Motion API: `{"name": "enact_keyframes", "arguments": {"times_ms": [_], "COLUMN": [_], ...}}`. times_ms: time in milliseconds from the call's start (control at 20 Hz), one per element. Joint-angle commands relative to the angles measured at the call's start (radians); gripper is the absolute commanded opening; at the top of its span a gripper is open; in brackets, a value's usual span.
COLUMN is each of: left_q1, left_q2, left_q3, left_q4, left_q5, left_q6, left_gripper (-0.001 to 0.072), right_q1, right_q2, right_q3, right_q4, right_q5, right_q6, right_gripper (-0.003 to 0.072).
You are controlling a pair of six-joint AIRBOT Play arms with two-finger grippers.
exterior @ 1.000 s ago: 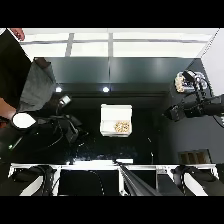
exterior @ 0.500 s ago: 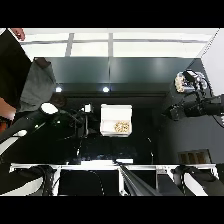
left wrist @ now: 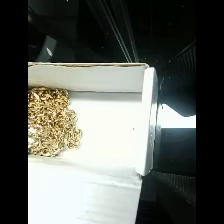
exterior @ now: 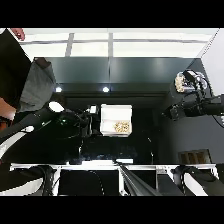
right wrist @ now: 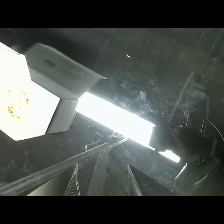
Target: Fold the box and place the chain.
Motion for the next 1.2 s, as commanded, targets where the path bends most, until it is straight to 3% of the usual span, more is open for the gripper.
{"name": "enact_keyframes", "arguments": {"times_ms": [0, 200, 300, 400, 450, 500, 600, 700, 850, 1000, 1150], "left_q1": [-0.016, -0.032, -0.039, -0.04, -0.04, -0.04, -0.04, -0.04, -0.04, -0.04, -0.04], "left_q2": [-0.003, -0.003, -0.003, -0.003, -0.003, -0.003, -0.003, -0.003, -0.003, -0.003, -0.003], "left_q3": [0.003, 0.003, 0.003, 0.003, 0.003, 0.003, 0.003, 0.003, 0.003, 0.003, 0.003], "left_q4": [-0.001, 0.0, 0.003, 0.006, 0.006, 0.006, 0.006, 0.006, 0.006, 0.006, 0.006], "left_q5": [0.014, 0.03, 0.037, 0.037, 0.037, 0.037, 0.036, 0.036, 0.036, 0.036, 0.036], "left_q6": [0.003, 0.003, 0.003, 0.003, 0.003, 0.003, 0.003, 0.003, 0.003, 0.003, 0.003], "left_gripper": [0.0713, 0.0684, 0.0504, 0.0481, 0.048, 0.0465, 0.0441, 0.0441, 0.044, 0.0441, 0.0441], "right_q1": [0.001, 0.001, 0.015, 0.06, 0.097, 0.145, 0.238, 0.31, 0.389, 0.42, 0.421], "right_q2": [0.0, 0.0, 0.0, -0.014, -0.044, -0.087, -0.196, -0.327, -0.446, -0.435, -0.418], "right_q3": [0.0, 0.0, -0.011, -0.039, -0.038, -0.038, -0.01, 0.065, 0.119, 0.12, 0.12], "right_q4": [0.0, 0.0, 0.009, 0.054, 0.099, 0.175, 0.309, 0.385, 0.406, 0.306, 0.259], "right_q5": [-0.002, -0.033, -0.123, -0.246, -0.288, -0.346, -0.492, -0.551, -0.455, -0.291, -0.18], "right_q6": [0.0, 0.0, 0.0, 0.044, 0.058, 0.058, 0.034, 0.002, -0.18, -0.479, -0.648], "right_gripper": [0.0376, 0.0376, 0.0376, 0.0397, 0.061, 0.0712, 0.0711, 0.071, 0.0708, 0.0708, 0.0708]}}
